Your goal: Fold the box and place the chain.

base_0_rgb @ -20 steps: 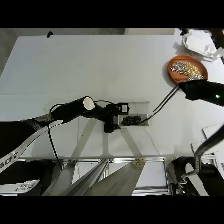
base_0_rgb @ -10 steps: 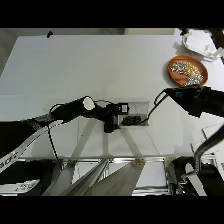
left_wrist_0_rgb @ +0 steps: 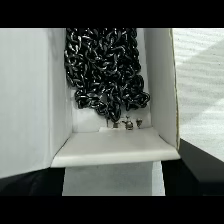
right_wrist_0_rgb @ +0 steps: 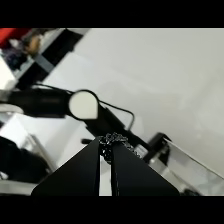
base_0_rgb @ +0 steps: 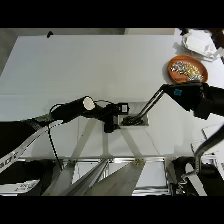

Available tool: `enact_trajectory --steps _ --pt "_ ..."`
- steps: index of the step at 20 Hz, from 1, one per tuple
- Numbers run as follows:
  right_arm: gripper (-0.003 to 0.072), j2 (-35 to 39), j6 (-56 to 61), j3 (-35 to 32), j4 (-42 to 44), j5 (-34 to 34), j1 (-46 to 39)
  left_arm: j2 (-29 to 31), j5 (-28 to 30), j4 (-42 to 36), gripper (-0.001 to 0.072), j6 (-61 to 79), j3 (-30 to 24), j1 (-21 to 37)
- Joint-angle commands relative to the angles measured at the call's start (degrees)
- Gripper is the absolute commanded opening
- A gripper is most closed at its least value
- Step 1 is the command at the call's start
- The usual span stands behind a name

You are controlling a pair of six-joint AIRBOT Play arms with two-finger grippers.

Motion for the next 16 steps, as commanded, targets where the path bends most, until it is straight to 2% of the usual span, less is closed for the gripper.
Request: enact_trajectory --steps 1,4,11,14,16 --pt "0.0017 -2.6 -1.3 -0.2 -10.7 0.0 2.9 0.0 0.0 0.0 0.0344 0.0 0.0 0.0" --pt "0.0017 -6.7 -1.3 -1.2 -16.7 0.2 7.8 0.0 0.0 0.0 0.0344 0.0 0.0 0.0" --pt "0.0017 -16.4 -1.5 -6.8 -23.9 -3.7 16.4 0.0 0.0 0.0 0.0344 0.0 0.0 0.0" --pt "0.0017 -17.3 -1.5 -7.1 -21.5 -5.0 17.0 0.0 0.0 0.0 0.0344 0.0 0.0 0.0" --pt "0.0017 -17.3 -4.0 -7.1 -15.0 -5.5 17.0 0.0 0.0 0.0 0.0344 0.0 0.0 0.0"
